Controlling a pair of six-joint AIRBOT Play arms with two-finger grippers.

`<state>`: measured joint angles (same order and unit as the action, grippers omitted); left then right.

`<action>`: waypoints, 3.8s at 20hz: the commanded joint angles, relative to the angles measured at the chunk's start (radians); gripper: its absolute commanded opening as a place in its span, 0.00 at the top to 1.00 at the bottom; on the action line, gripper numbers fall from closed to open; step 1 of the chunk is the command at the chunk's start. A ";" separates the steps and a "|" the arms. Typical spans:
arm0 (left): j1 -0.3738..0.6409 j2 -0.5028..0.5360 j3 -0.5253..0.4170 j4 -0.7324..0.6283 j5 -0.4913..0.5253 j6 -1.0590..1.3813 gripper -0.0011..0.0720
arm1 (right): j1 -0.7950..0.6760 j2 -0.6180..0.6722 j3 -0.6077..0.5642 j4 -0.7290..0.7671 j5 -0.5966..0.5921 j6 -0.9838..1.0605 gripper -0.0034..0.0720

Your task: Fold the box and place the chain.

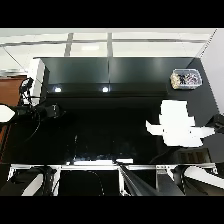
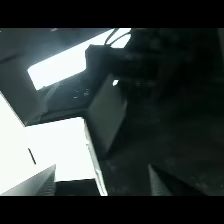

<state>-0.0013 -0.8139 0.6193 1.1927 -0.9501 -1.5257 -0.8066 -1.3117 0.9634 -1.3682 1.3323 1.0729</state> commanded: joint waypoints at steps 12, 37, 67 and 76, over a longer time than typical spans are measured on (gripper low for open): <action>0.000 0.000 0.000 -0.030 0.007 0.000 0.02 | 0.311 0.177 -0.032 0.290 0.013 -0.158 0.94; -0.248 -0.937 0.580 -0.576 -0.483 0.741 0.04 | 1.040 0.436 -0.614 0.848 -0.710 -0.138 0.94; -0.473 -0.664 0.366 -0.322 0.018 1.504 0.95 | 1.009 0.451 -0.305 0.317 -0.418 -0.617 0.05; -0.500 -0.734 0.422 -0.288 -0.004 1.473 0.95 | 1.197 0.431 -0.432 0.320 -0.529 -0.695 0.00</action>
<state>-0.4969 -1.5414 1.0367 0.8940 -0.9596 -0.0589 0.3256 -0.8711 0.5850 -1.0470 0.8761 0.4007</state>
